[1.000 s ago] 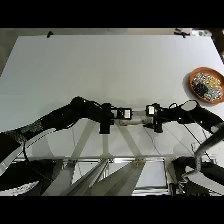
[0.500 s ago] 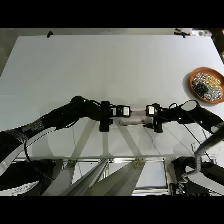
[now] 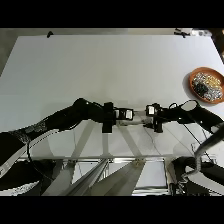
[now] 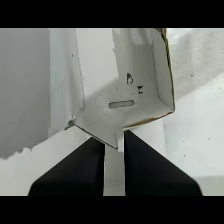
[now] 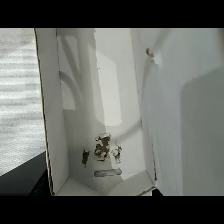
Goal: Fold the box and place the chain.
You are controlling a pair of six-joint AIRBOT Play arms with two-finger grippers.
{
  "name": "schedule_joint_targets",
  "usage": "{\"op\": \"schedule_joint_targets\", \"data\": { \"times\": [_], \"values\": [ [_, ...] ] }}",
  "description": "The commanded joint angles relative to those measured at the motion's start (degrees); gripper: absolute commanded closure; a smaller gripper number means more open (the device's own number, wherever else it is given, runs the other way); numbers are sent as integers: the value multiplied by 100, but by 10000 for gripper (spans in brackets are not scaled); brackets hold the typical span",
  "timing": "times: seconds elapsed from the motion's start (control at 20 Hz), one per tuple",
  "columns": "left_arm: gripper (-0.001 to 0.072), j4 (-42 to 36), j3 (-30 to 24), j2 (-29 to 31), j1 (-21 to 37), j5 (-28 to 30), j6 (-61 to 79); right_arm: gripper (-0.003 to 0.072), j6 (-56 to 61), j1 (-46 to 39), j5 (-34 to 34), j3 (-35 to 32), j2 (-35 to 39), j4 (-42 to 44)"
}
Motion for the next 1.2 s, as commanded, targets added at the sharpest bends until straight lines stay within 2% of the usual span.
{"op": "schedule_joint_targets", "data": {
  "times": [0.0,0.3,0.55,0.8,0.95,1.15],
  "values": [
    [588,-304,0,-2,-9,-181,-7,250,2,-2,2,0,4,4],
    [578,-693,0,-2,-33,-481,-7,250,2,-2,4,0,4,2],
    [578,-697,0,-15,-267,-857,-7,250,2,-2,2,0,4,2],
    [575,-691,0,-59,-291,-706,-70,250,2,-2,2,0,4,2],
    [581,-673,0,199,-262,-660,-76,250,2,-2,2,0,4,2],
    [580,-693,0,656,-264,-885,-317,250,2,-2,2,0,4,2]
  ]
}}
